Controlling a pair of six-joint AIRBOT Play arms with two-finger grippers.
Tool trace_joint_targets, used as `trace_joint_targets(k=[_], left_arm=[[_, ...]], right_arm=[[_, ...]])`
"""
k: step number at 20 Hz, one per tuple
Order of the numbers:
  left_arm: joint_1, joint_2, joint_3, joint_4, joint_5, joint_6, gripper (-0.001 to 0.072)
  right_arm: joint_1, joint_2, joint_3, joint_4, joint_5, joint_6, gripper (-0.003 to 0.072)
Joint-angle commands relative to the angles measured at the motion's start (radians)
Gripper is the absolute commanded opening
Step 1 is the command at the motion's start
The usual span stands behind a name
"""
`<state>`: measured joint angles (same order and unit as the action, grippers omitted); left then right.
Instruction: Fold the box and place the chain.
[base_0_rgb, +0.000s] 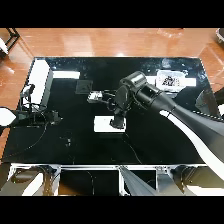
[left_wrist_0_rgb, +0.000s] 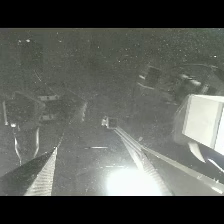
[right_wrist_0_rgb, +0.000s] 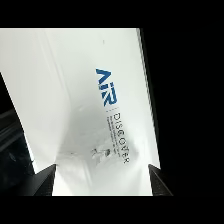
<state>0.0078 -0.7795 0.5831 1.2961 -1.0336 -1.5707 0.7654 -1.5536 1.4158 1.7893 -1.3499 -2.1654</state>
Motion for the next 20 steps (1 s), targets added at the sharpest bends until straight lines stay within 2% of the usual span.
trace_joint_targets(k=[1,9,13,17,20], left_arm=[[0.0,0.0,0.001,0.001,0.001,0.001,0.0625],[0.0,0.0,0.001,0.0,0.002,0.019,0.0625],[0.0,0.0,0.001,0.0,0.001,0.019,0.0625],[0.0,0.0,0.001,0.001,0.002,0.019,0.0625],[0.0,0.0,0.001,0.001,0.004,0.019,0.0625]], right_arm=[[0.026,-0.008,-0.002,-0.044,0.022,-0.008,0.0695],[0.117,0.014,-0.004,-0.132,0.028,0.067,0.0694],[0.148,0.027,-0.055,-0.197,0.073,0.11,0.0694],[0.173,0.027,-0.083,-0.264,0.175,0.148,0.0694],[0.178,0.027,-0.084,-0.28,0.182,0.151,0.0694]])
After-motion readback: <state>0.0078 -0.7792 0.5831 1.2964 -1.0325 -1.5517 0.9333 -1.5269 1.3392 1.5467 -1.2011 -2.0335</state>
